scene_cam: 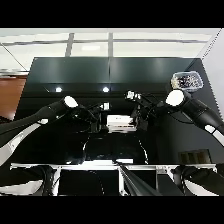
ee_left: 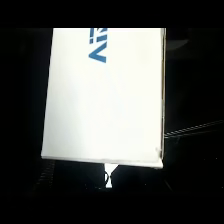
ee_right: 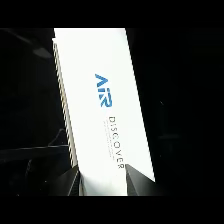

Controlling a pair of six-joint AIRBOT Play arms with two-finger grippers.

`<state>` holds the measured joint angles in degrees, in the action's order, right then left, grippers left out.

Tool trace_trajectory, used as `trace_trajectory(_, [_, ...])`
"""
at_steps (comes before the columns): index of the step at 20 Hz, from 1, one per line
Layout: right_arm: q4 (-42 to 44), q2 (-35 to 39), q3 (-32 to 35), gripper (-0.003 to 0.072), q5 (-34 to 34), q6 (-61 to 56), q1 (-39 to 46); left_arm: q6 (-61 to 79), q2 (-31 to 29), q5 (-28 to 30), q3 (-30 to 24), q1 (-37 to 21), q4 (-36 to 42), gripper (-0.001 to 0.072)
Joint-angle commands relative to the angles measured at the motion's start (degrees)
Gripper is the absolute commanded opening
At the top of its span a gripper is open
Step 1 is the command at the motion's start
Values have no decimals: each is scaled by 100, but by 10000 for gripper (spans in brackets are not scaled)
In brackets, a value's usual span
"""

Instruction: Fold the box and place the chain.

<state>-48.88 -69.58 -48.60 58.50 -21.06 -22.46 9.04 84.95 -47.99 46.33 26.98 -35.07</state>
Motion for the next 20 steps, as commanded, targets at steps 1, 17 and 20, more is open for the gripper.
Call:
trace_trajectory(1, [-24,0,0,306,39,-35,-7,-4,4,-2,-2,2,0,337])
trace_trajectory(17, [31,7,197,373,55,-474,-17,-4,4,-2,-2,2,0,337])
trace_trajectory(20, [28,188,-120,373,492,-1366,131,-4,4,-2,-2,2,0,338])
